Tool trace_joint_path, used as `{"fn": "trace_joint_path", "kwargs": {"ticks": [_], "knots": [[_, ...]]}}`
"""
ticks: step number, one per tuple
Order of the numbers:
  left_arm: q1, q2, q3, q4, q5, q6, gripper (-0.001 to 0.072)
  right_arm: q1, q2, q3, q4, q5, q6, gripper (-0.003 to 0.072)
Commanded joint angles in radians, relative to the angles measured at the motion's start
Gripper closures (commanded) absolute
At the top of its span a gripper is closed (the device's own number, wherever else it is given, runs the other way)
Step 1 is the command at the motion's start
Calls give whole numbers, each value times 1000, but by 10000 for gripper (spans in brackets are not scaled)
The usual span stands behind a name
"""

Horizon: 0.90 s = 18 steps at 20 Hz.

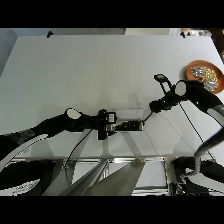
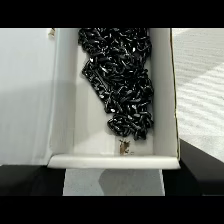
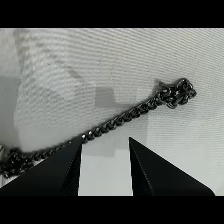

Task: Fold the box and place the chain.

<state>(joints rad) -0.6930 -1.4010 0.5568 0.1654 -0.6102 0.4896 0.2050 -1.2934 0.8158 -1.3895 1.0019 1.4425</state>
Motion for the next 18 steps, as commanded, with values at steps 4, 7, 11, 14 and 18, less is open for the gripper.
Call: {"fn": "trace_joint_path", "kwargs": {"ticks": [4,7,11,14,18], "knots": [[0,1,0,0,0,0,336,0,-6,-2,-27,-23,28,393],[0,1,0,0,0,0,336,0,-8,-18,-29,-27,35,393],[0,1,0,0,0,0,336,0,-13,-37,-31,-61,50,392],[0,1,0,0,0,0,336,2,-25,-37,-29,-64,51,392],[0,1,0,0,0,0,336,45,-55,-37,-35,-54,57,463]]}}
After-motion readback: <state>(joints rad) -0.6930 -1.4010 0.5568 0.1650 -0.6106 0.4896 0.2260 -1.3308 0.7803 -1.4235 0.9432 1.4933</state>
